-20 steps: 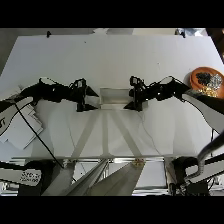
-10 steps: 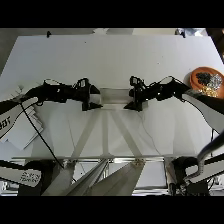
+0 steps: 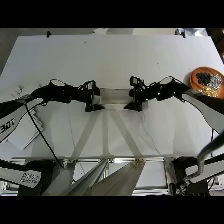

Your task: Fold the box and place the chain.

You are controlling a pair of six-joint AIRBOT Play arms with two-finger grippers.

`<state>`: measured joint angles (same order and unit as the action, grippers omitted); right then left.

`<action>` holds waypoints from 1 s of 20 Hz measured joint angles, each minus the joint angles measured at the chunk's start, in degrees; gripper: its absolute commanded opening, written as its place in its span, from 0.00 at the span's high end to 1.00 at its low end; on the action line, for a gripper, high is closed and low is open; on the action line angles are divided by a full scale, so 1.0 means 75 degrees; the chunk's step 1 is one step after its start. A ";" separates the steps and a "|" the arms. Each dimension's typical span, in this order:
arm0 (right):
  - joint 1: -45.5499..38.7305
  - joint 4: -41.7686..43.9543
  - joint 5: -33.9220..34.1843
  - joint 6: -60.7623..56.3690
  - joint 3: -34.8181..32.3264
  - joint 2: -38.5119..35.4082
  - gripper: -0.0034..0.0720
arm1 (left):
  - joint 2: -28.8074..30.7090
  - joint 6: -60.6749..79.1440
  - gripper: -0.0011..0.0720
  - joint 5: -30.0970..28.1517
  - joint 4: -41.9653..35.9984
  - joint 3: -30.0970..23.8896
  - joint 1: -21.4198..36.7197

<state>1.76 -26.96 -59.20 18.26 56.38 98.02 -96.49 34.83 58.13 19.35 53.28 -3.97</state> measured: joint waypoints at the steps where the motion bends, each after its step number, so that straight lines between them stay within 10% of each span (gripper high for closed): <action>1: 0.0000 0.0000 0.0000 0.0000 0.0000 0.0000 0.36 | 0.0009 -0.0064 0.24 -0.0090 0.0026 0.0003 -0.0050; 3: 0.0000 -0.0003 0.0017 0.0015 0.0000 0.0000 0.36 | 0.0017 -0.0163 0.52 -0.0227 0.0076 0.0006 -0.0122; 20: -0.0006 -0.0006 0.0015 0.0000 0.0000 0.0000 0.36 | 0.0035 -0.0338 0.52 -0.0548 0.0169 0.0009 -0.0245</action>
<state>1.72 -27.00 -59.09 18.26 56.38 98.02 -96.23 32.29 54.02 20.62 53.34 -5.80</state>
